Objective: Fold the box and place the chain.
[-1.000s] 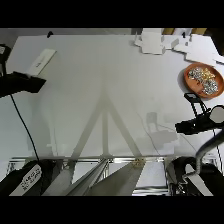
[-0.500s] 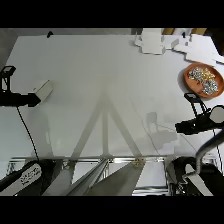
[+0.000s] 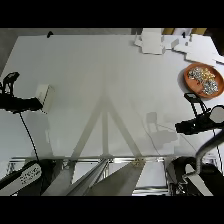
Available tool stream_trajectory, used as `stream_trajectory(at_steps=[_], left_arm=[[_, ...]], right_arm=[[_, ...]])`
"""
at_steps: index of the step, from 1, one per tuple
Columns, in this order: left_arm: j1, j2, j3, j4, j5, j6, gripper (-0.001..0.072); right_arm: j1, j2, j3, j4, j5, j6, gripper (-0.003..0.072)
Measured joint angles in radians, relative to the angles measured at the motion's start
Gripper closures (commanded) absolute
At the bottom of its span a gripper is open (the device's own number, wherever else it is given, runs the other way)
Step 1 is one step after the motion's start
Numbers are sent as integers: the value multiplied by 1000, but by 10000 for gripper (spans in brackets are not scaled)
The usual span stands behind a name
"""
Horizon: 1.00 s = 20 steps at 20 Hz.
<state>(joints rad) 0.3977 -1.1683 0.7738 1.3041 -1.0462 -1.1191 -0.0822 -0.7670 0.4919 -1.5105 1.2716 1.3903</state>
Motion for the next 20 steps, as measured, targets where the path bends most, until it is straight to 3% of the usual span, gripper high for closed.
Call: stream_trajectory(at_steps=[7,14,20], left_arm=[[0,135,0,28,28,-29,17],[0,336,0,-49,6,-33,17],[-50,397,0,-43,-13,-34,17]], right_arm=[[0,0,0,0,0,0,669],[0,0,0,0,0,0,669],[0,0,0,0,0,0,669]])
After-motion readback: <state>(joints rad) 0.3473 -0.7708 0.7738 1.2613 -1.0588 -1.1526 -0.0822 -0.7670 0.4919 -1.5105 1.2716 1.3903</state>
